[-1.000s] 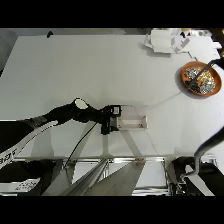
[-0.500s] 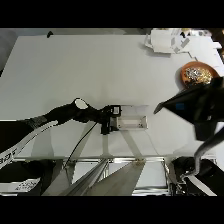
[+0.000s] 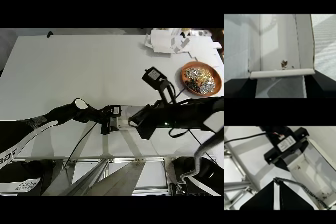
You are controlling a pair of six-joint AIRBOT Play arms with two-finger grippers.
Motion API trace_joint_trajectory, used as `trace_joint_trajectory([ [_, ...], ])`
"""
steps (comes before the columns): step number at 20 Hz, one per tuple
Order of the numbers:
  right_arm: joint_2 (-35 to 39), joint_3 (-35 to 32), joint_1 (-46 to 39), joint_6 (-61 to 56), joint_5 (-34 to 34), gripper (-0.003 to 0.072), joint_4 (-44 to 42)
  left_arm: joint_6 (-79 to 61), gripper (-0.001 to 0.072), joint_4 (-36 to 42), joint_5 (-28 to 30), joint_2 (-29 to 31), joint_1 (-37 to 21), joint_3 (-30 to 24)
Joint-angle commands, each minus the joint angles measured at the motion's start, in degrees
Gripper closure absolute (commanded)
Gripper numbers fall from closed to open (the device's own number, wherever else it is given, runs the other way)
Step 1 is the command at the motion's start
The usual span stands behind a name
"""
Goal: Fold the box and place the chain.
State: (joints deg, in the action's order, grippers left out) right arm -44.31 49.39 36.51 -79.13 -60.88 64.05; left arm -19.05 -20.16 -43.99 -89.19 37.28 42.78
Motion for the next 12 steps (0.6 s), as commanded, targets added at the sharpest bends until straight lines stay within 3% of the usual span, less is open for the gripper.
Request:
trace_joint_trajectory([
  [1,-3.1,-6.14,0.68,0.15,8.76,0.0668,0.94,-0.02,0.0568,0.0,0.02,0.04,-0.04,0.02],
  [8,-11.8,-10.49,0.68,0.09,9.99,0.0657,2.36,-0.02,0.0568,0.0,0.0,0.04,-0.04,0.02],
  [10,-13.51,-10.58,0.68,-0.13,10.32,0.056,2.1,-0.02,0.0568,0.0,0.0,0.04,-0.04,0.02],
  [12,-13.6,-10.54,0.68,-0.63,12.15,0.0546,2.01,-0.02,0.0568,0.0,0.0,0.04,-0.04,0.02],
])
